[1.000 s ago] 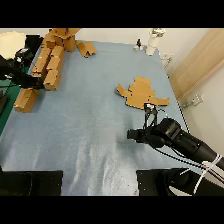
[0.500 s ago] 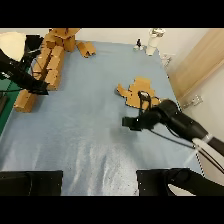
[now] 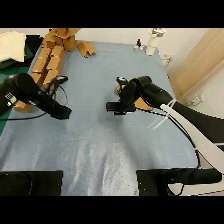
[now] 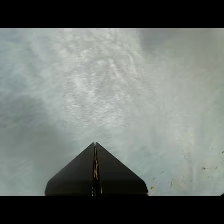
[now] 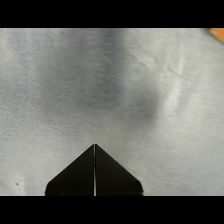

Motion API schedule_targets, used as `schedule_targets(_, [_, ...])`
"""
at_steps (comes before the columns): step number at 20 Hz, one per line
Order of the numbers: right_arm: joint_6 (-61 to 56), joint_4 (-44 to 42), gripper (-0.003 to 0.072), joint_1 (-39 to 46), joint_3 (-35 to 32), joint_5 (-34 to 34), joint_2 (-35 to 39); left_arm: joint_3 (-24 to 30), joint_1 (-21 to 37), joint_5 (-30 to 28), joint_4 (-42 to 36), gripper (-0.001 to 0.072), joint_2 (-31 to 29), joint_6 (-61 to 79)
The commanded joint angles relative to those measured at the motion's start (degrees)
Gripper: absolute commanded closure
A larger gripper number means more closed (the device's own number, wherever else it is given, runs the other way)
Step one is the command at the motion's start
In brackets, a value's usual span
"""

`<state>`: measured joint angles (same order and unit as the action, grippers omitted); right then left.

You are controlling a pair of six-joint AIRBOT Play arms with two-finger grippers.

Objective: Fold the box.

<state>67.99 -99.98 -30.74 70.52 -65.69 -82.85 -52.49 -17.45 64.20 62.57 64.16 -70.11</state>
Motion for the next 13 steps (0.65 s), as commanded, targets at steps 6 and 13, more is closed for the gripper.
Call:
schedule_targets(6, [1.3,-0.8,0.0682,-0.7,2.5,-1.2,-2.7,2.9,-6.6,-2.7,0.0,0.0695,-0.6,-3.2])
schedule_targets(13, [1.3,-0.8,0.0683,-0.7,2.5,-1.2,-2.7,2.9,-6.6,-2.7,0.0,0.0695,-0.6,-3.2])
